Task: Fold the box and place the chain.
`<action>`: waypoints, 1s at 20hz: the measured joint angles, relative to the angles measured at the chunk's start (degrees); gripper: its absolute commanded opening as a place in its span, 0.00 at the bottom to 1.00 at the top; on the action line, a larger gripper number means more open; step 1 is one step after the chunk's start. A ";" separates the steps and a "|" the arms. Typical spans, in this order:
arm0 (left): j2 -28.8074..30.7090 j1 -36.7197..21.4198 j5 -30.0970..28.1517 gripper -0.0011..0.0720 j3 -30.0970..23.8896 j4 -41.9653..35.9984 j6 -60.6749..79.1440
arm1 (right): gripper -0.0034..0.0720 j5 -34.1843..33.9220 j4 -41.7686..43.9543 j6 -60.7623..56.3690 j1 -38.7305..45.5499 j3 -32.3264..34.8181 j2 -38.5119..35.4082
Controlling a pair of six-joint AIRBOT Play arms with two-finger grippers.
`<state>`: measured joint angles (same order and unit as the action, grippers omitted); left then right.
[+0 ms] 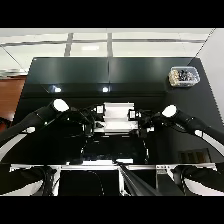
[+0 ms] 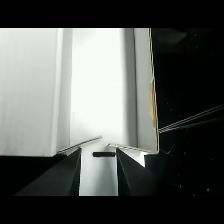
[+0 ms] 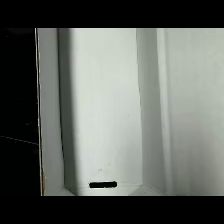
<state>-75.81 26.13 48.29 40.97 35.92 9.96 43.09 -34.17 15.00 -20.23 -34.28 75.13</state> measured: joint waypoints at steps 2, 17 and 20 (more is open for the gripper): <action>-0.66 0.55 -0.15 0.38 0.00 -1.25 0.02 | 0.22 -0.02 -0.04 0.02 0.00 0.00 0.00; -4.20 2.38 -1.73 0.22 0.02 -5.05 0.00 | 0.22 -0.02 0.02 0.02 0.00 0.00 0.00; -4.20 2.38 -1.70 0.62 0.15 -5.53 -0.02 | 0.22 -0.02 0.07 0.00 0.00 0.00 0.00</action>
